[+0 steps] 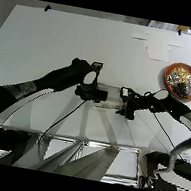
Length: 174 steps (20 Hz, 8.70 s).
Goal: Fold the box and place the chain.
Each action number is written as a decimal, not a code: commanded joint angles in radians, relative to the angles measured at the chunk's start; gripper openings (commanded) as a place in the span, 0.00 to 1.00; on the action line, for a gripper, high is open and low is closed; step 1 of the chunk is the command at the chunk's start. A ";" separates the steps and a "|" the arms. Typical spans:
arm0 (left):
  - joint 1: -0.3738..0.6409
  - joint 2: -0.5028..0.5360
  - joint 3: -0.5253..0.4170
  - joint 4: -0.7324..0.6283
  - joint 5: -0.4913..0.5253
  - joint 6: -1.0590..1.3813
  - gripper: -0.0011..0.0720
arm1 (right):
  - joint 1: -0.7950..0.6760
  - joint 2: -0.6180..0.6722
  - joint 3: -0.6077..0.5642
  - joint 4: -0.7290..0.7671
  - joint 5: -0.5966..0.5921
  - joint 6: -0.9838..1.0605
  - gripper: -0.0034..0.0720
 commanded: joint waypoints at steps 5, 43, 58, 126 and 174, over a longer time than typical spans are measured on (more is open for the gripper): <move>-0.061 -0.089 0.031 0.106 -0.047 -0.101 0.47 | 0.000 0.001 0.000 0.000 0.000 0.000 0.58; -0.058 -0.121 0.031 0.080 -0.024 -0.163 0.16 | 0.000 0.001 0.000 0.000 0.000 0.000 0.58; 0.186 0.323 -0.142 -0.030 -0.142 0.737 0.97 | 0.000 0.001 0.000 0.000 0.000 0.000 0.58; 0.334 0.034 -0.541 -1.092 0.351 2.771 0.06 | 0.000 0.001 0.000 0.000 0.000 0.000 0.58; 0.334 0.034 -0.541 -1.091 0.351 2.771 0.05 | -0.121 0.390 0.000 -0.227 0.074 0.211 0.91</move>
